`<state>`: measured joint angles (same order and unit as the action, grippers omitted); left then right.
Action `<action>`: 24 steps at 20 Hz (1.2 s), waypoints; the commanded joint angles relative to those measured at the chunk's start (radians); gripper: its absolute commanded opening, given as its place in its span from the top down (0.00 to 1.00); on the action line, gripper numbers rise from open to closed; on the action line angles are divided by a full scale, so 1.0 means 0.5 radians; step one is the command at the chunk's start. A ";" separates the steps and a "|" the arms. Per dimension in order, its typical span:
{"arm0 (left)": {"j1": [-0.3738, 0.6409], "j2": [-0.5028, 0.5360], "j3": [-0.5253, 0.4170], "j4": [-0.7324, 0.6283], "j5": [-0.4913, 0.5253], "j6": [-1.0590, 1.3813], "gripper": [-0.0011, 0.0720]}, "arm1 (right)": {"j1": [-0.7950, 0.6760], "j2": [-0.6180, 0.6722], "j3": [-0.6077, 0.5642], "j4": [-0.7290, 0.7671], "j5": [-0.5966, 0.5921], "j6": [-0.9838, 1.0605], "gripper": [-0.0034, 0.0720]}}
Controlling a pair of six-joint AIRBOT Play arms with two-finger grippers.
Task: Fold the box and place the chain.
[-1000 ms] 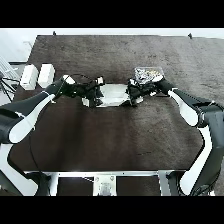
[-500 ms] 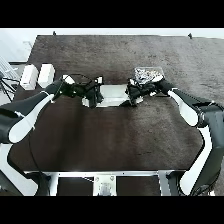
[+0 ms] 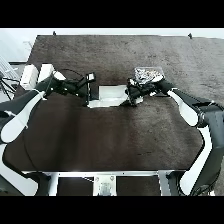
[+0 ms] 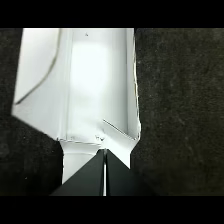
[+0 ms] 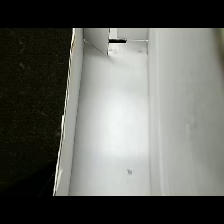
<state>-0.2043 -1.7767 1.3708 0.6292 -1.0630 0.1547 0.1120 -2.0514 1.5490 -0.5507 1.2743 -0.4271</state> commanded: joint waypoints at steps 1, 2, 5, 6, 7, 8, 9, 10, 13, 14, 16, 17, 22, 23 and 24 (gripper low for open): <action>0.054 0.121 0.000 0.018 -0.133 -0.077 0.96 | -0.001 0.000 0.000 -0.001 0.004 -0.001 0.27; 0.065 0.164 0.000 0.036 -0.167 -0.153 0.96 | -0.001 0.000 0.000 -0.001 0.004 -0.001 0.27; 0.084 0.323 -0.005 0.078 -0.208 -0.402 0.96 | -0.001 0.000 0.000 -0.001 0.004 -0.001 0.27; 0.084 0.381 -0.005 0.092 -0.202 -0.511 0.96 | -0.001 0.000 0.000 -0.001 0.004 -0.001 0.27; 0.084 0.444 -0.005 0.103 -0.191 -0.631 0.96 | -0.001 0.000 0.000 -0.001 0.004 -0.001 0.27; 0.085 0.499 -0.005 0.146 -0.172 -0.800 0.96 | -0.001 0.000 0.000 -0.001 0.004 -0.001 0.27; 0.094 0.542 -0.005 0.227 -0.163 -0.983 0.96 | -0.001 0.000 0.000 -0.001 0.004 -0.001 0.27; 0.117 0.575 -0.010 0.260 -0.163 -1.183 0.96 | -0.001 0.000 0.000 -0.001 0.004 -0.001 0.27; 0.240 0.613 -0.069 0.073 -0.139 -1.597 0.96 | -0.001 0.000 0.000 -0.001 0.003 -0.001 0.27; 0.283 0.613 -0.085 -0.023 -0.122 -1.711 0.96 | -0.001 0.000 0.000 -0.001 0.004 -0.001 0.27; 0.343 0.624 -0.120 -0.049 -0.040 -1.910 0.96 | -0.001 0.000 0.000 -0.001 0.004 -0.001 0.27; 0.372 0.632 -0.138 -0.045 -0.034 -1.983 0.96 | -0.001 0.000 0.000 -0.001 0.004 -0.001 0.27; 0.528 0.634 -0.224 0.034 -0.116 -2.343 0.96 | -0.002 0.000 0.000 -0.001 0.003 -0.001 0.27; 0.572 0.634 -0.273 0.051 -0.128 -2.358 0.96 | -0.001 0.000 0.000 -0.001 0.004 -0.001 0.27; 0.613 0.634 -0.324 0.050 -0.130 -2.355 0.96 | -0.001 0.000 0.000 -0.001 0.004 -0.001 0.27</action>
